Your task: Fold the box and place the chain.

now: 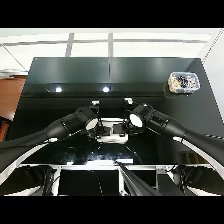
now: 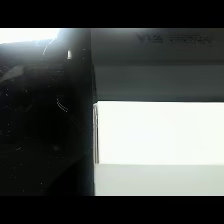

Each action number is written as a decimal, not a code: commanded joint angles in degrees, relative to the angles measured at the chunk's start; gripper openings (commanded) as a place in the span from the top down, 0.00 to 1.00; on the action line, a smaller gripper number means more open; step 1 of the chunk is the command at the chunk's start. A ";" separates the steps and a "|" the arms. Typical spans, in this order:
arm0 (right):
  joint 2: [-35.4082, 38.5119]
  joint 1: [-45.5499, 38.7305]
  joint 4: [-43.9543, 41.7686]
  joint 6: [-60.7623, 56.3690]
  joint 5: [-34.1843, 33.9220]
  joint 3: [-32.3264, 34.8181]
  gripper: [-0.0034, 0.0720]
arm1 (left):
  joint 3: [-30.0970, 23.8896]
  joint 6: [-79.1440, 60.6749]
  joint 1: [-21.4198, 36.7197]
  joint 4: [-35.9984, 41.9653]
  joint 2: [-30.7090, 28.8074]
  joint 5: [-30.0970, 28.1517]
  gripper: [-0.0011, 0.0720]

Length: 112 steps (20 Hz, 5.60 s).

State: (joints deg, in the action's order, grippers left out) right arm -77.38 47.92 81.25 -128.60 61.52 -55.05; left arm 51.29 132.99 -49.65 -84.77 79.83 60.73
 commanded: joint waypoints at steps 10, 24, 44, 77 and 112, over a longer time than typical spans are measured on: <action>-1.22 1.55 1.53 -1.77 0.42 0.00 0.64 | 0.07 0.07 0.04 -0.02 0.00 -0.02 0.94; -3.50 1.60 2.25 -4.07 0.72 0.00 0.64 | 0.07 0.07 0.04 0.00 0.00 0.00 0.94; -4.33 1.60 3.43 -6.21 1.01 0.00 0.86 | 0.07 0.07 0.02 0.20 0.00 0.00 0.94; -4.70 1.79 4.57 -6.67 4.96 -2.32 0.64 | 0.07 0.07 0.02 0.20 0.00 1.09 0.94; -5.51 2.67 6.45 -7.72 4.94 -2.29 0.64 | 0.07 0.09 0.02 0.20 0.00 1.09 0.94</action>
State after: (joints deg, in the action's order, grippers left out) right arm -82.81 50.52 87.70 -136.29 66.92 -57.32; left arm 51.33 133.03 -49.65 -84.55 79.83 61.89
